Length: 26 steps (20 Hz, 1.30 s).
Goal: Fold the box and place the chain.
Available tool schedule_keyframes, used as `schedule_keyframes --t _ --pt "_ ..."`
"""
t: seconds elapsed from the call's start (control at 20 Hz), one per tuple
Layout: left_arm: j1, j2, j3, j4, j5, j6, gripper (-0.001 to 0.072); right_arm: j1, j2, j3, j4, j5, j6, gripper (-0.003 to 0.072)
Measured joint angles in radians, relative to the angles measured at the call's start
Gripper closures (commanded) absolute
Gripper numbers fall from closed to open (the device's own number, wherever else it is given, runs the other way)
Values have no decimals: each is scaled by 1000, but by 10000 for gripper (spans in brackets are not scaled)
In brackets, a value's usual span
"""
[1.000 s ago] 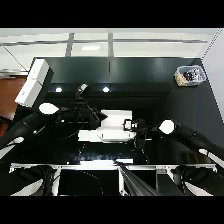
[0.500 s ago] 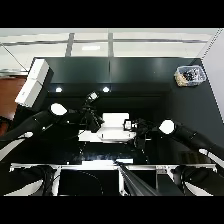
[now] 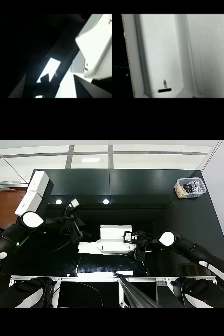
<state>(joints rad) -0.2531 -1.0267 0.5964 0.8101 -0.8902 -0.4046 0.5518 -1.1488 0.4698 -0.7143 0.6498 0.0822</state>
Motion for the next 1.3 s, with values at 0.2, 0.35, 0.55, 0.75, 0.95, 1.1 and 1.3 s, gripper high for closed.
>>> schedule_keyframes --t 0.2,0.35,0.55,0.75,0.95,1.1,1.3 --pt "-61 -9 -63 13 -7 253 17 0 0 0 0 0 0 271" --pt "-128 -43 -83 -3 38 384 28 0 0 0 0 0 0 271" --pt "-204 -93 -92 -79 80 451 123 0 0 0 0 0 0 271" --pt "-233 -109 -92 -135 87 472 389 0 0 0 0 0 0 271" --pt "-241 -114 -93 -180 71 480 488 0 0 0 0 0 0 271" --pt "-245 -116 -93 -219 71 481 488 0 0 0 0 0 0 272" --pt "-277 -129 -93 -286 114 493 488 0 0 0 -1 0 -1 271"
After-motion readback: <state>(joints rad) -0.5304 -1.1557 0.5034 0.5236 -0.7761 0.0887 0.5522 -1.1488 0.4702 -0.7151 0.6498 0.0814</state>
